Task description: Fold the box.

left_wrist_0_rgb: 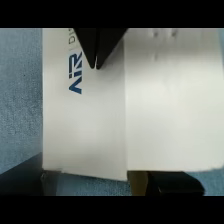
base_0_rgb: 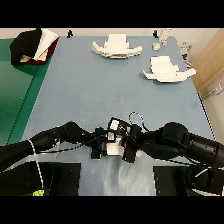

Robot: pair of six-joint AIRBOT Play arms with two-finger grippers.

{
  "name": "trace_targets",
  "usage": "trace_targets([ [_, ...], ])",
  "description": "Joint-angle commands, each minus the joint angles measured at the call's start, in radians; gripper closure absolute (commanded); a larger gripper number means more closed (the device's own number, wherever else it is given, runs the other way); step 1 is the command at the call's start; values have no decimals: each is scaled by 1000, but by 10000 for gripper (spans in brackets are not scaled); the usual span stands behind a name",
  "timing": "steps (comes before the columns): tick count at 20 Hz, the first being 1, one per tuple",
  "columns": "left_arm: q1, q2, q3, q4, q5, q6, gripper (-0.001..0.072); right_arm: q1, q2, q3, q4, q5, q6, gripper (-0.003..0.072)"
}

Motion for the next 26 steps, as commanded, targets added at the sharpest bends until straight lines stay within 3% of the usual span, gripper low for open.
trace_targets([
  [1,0,0,0,0,0,0,314,56,64,-31,-66,34,16,683],
  [5,0,0,0,0,0,0,314,57,215,-108,-105,34,16,679],
  [9,0,0,0,0,0,0,314,51,258,-150,-167,35,13,336],
  [13,0,0,0,0,0,0,315,51,179,-153,-154,40,-80,233],
  [20,0,0,0,0,0,0,314,53,109,-151,-64,89,-233,233],
  [22,0,0,0,0,0,0,314,61,109,-151,-50,91,-259,123],
  [26,0,0,0,0,0,0,314,62,84,-151,-130,108,-263,124],
])
